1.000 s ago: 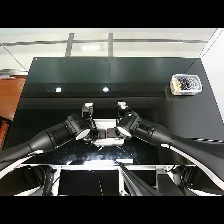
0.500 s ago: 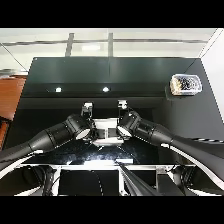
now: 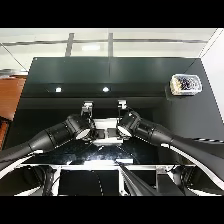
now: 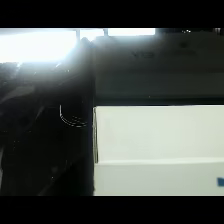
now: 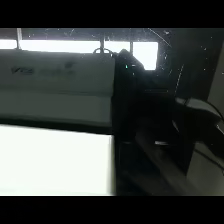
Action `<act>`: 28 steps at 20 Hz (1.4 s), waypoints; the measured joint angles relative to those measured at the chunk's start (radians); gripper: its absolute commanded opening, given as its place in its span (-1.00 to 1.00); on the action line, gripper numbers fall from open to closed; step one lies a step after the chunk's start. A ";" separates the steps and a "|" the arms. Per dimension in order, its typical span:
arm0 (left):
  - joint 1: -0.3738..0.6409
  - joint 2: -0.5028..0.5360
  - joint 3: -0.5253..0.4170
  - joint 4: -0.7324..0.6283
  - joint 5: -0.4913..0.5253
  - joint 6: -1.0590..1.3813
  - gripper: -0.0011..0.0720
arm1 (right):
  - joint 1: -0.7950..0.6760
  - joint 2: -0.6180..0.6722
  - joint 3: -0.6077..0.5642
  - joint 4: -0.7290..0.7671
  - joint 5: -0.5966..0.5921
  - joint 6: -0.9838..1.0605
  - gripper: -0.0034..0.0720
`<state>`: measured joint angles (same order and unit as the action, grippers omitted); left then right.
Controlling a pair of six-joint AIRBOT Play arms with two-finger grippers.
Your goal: Fold the box and place the chain.
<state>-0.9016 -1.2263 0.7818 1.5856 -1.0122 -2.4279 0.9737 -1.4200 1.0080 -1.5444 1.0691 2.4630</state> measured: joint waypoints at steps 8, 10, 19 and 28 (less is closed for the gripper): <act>0.000 0.000 0.000 -0.005 -0.002 -0.002 -0.89 | 0.000 0.003 0.000 0.003 0.006 0.001 -0.10; 0.000 0.000 0.000 -0.005 -0.006 -0.002 -0.89 | 0.000 0.006 0.000 0.002 0.018 0.001 -0.07; 0.000 0.000 0.000 -0.005 -0.011 -0.003 -0.89 | 0.000 0.020 0.000 -0.001 0.049 -0.008 0.21; 0.000 0.000 0.000 -0.005 -0.010 -0.003 -0.89 | -0.001 0.066 0.000 0.006 0.072 -0.018 0.20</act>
<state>-0.9016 -1.2263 0.7822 1.5810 -1.0222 -2.4313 0.9726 -1.3540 1.0084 -1.5387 1.1416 2.4454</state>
